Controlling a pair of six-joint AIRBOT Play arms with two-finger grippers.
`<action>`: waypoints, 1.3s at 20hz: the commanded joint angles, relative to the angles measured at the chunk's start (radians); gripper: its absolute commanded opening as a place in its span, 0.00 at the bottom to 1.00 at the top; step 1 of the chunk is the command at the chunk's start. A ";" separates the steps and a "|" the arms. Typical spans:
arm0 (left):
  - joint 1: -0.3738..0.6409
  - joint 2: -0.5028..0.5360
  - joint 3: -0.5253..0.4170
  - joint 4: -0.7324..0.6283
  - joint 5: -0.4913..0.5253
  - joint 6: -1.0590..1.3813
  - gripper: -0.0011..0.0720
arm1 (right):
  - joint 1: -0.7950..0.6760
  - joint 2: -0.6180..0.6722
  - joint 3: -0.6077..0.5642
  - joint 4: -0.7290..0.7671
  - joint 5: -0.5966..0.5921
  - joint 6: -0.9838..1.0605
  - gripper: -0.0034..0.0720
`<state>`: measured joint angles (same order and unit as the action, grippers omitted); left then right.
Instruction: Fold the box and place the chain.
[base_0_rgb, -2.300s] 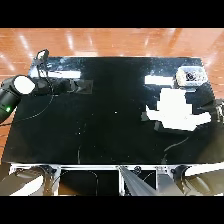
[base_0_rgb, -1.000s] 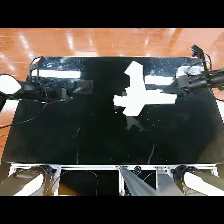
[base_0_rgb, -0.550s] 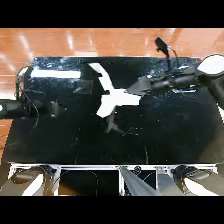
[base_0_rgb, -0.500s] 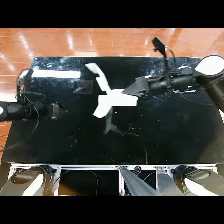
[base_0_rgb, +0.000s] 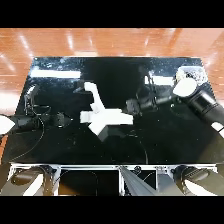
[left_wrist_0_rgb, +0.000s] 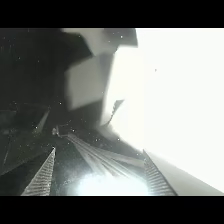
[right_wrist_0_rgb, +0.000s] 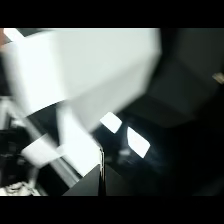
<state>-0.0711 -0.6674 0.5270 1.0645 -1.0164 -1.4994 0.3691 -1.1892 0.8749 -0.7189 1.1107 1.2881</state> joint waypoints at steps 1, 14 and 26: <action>0.000 0.002 -0.017 -0.008 0.043 0.000 0.87 | -0.056 0.001 -0.194 -0.097 -0.127 0.026 0.10; -0.036 -0.400 0.226 -0.235 0.087 0.330 0.87 | -0.071 -0.002 -0.208 -0.161 -0.241 -0.143 0.10; -0.048 -1.096 0.667 -0.567 -0.426 0.948 0.87 | -0.071 -0.002 -0.208 -0.166 -0.214 -0.143 0.10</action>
